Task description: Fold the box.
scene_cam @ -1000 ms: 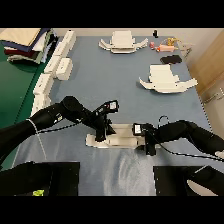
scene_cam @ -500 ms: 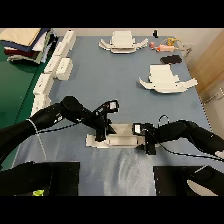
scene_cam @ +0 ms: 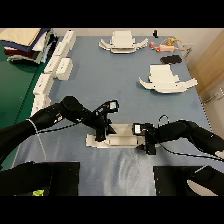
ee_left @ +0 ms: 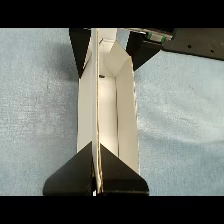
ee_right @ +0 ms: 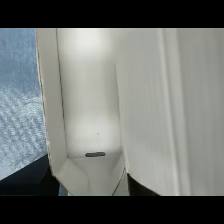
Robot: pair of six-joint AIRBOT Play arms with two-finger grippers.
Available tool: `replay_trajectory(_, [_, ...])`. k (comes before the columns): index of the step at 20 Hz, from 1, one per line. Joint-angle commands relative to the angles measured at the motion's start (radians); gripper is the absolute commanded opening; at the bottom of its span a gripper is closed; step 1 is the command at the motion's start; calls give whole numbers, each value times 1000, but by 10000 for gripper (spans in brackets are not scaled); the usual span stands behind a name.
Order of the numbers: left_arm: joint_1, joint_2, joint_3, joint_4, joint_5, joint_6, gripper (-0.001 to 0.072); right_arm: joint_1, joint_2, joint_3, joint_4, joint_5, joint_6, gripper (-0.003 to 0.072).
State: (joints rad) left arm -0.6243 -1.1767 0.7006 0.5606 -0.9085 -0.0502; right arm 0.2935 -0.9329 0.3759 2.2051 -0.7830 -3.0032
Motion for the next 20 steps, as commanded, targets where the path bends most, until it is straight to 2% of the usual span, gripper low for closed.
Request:
replay_trajectory(1, [1,0,1,-1,0,1,15,0,-1,0,-2,-3,0,508])
replay_trajectory(8, [1,0,1,-7,-18,-62,18,0,-1,0,-2,-3,0,508])
replay_trajectory(9, [3,1,1,-6,-18,-90,126,0,-1,0,-2,-3,0,508])
replay_trajectory(10, [3,1,2,-5,-17,-111,444,0,-1,0,-2,-3,0,508])
replay_trajectory(11, [3,1,2,-4,-17,-142,632,0,-1,0,-2,-3,0,508])
replay_trajectory(13, [3,8,8,21,-49,-215,659,0,-1,0,-2,-3,0,508])
replay_trajectory(15, [6,41,20,132,-111,-354,659,0,-1,0,-2,-3,0,508])
replay_trajectory(17, [29,90,36,270,-200,-562,659,0,-1,0,-2,-3,0,508])
replay_trajectory(19, [65,147,47,332,-303,-744,657,0,-1,0,-2,-3,0,508])
replay_trajectory(20, [83,174,48,330,-343,-817,558,0,-1,0,-2,-3,0,508])
